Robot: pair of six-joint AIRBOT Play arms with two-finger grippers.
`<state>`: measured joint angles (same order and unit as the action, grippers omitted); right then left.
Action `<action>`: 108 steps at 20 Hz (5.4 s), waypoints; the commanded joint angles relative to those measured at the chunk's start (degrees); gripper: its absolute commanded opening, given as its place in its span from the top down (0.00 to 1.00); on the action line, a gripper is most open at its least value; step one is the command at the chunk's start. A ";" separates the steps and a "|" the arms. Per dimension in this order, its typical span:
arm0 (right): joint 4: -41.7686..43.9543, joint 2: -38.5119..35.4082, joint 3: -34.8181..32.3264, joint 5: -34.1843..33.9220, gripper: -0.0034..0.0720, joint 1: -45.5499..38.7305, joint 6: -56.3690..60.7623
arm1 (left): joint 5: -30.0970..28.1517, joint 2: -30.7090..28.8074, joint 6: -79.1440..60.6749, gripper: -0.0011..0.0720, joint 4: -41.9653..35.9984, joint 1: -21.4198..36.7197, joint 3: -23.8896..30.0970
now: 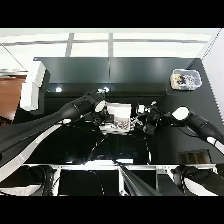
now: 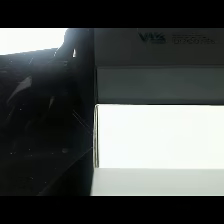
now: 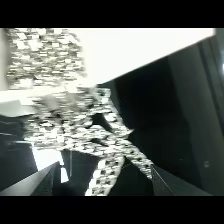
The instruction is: Fold the box and place the chain.
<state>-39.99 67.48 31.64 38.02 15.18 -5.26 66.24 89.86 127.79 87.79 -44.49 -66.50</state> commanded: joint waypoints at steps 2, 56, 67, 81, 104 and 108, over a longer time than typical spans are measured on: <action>3.10 4.24 2.14 -0.98 0.02 -0.76 -2.71 | 0.02 0.04 0.00 0.95 0.02 0.00 0.02; 1.46 -7.34 18.01 24.52 0.57 3.76 63.47 | 0.04 0.04 0.00 0.95 0.00 0.00 0.02; -22.64 -8.24 19.34 26.99 0.58 -10.43 66.07 | 0.04 0.04 -0.04 0.95 -3.23 0.00 0.02; -22.62 -8.24 19.34 29.97 0.58 -10.43 65.85 | 7.37 -9.66 -9.09 0.26 4.87 0.00 -4.07; -17.03 -8.24 19.34 30.91 0.57 -10.05 71.60 | -13.64 -19.98 -141.37 0.00 -48.04 27.47 32.76; -17.03 -8.22 19.34 31.28 0.57 -10.05 72.35 | -13.88 -12.35 -141.35 0.00 -51.30 25.44 28.35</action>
<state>-57.19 59.29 50.94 68.97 5.08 66.50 53.19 72.10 -10.59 38.89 -17.45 -35.53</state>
